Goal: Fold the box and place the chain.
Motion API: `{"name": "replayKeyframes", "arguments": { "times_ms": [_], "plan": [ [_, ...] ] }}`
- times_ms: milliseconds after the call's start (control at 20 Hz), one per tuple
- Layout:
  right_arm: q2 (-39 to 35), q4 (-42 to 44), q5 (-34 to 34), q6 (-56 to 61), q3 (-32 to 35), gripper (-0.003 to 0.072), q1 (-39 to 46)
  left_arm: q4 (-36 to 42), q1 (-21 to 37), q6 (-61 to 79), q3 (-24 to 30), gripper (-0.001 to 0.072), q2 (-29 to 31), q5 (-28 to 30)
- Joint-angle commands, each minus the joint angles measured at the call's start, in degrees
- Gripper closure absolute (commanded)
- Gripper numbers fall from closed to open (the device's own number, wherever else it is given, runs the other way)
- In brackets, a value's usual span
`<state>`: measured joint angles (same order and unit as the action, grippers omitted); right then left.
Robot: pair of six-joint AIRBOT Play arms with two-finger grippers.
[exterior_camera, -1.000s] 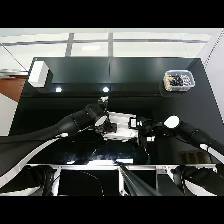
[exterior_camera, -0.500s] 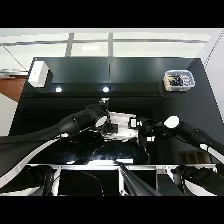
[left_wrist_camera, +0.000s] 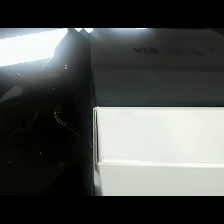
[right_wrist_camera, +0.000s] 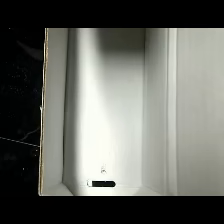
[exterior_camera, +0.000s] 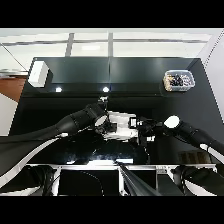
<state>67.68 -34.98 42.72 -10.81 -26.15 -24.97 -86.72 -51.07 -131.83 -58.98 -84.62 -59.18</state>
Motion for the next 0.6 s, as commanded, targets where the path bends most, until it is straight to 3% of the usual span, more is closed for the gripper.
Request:
{"name": "replayKeyframes", "arguments": {
  "times_ms": [0, 100, 400, 550],
  "plan": [
    [0.02, -0.02, 0.13, -0.07, 0.02, 0.0142, -0.02, 0.44, 0.04, -0.07, -0.02, 0.0681, -0.04, 0.13],
    [-0.24, -0.04, -0.07, 2.29, -0.02, -0.0033, -0.02, 0.44, 0.04, -0.2, -0.02, 0.068, -0.02, -0.04],
    [-4.96, -12.7, 4.04, 6.8, -2.14, -0.003, 0.02, 0.42, -0.76, -1.11, 0.13, 0.068, 0.57, -3.45],
    [-5.88, -13.57, 5.66, 6.97, -2.84, -0.0023, 0.0, -0.09, -0.57, -1.4, 0.13, 0.0679, 0.81, -3.91]
  ]
}}
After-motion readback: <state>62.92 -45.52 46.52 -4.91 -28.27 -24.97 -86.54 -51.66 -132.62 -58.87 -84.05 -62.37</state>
